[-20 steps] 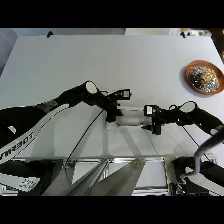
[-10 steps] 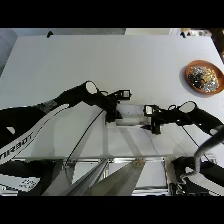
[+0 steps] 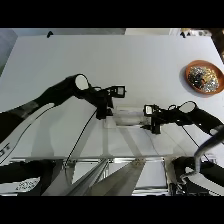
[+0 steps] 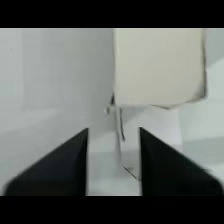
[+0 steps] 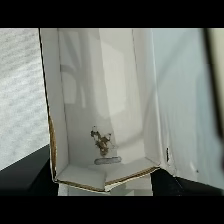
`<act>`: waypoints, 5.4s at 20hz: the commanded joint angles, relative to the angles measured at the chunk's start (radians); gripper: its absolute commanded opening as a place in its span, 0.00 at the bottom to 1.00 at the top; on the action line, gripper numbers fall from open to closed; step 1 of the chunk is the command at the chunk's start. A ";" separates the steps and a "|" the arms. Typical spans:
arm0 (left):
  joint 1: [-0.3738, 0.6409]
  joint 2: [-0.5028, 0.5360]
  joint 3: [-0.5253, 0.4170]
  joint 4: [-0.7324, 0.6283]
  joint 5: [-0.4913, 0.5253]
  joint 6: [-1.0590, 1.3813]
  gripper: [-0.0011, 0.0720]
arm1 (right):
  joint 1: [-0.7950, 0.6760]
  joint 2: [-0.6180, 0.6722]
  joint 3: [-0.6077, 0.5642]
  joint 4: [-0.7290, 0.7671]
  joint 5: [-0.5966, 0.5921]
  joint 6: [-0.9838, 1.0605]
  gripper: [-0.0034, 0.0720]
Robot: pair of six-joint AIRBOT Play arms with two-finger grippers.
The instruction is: Fold the box and place the chain.
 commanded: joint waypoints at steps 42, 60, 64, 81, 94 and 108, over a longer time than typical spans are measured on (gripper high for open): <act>-0.069 0.131 -0.031 0.234 -0.053 -0.392 0.02 | -0.001 0.001 0.000 0.000 0.002 0.000 0.46; -0.057 0.119 -0.273 0.028 0.155 0.032 0.02 | -0.001 0.001 0.000 0.000 0.002 0.000 0.46; -0.050 0.119 -0.306 0.019 0.196 0.184 0.03 | -0.001 0.001 0.000 0.000 0.002 0.000 0.46; -0.060 0.117 -0.306 -0.166 0.305 0.583 0.36 | -0.001 0.001 0.000 0.000 0.002 0.000 0.46; -0.123 0.064 -0.306 -0.273 0.425 0.583 0.29 | -0.001 0.001 0.000 0.000 0.002 0.000 0.46; -0.180 0.061 -0.306 -0.368 0.502 0.545 0.47 | -0.001 0.001 0.000 0.000 0.002 0.000 0.46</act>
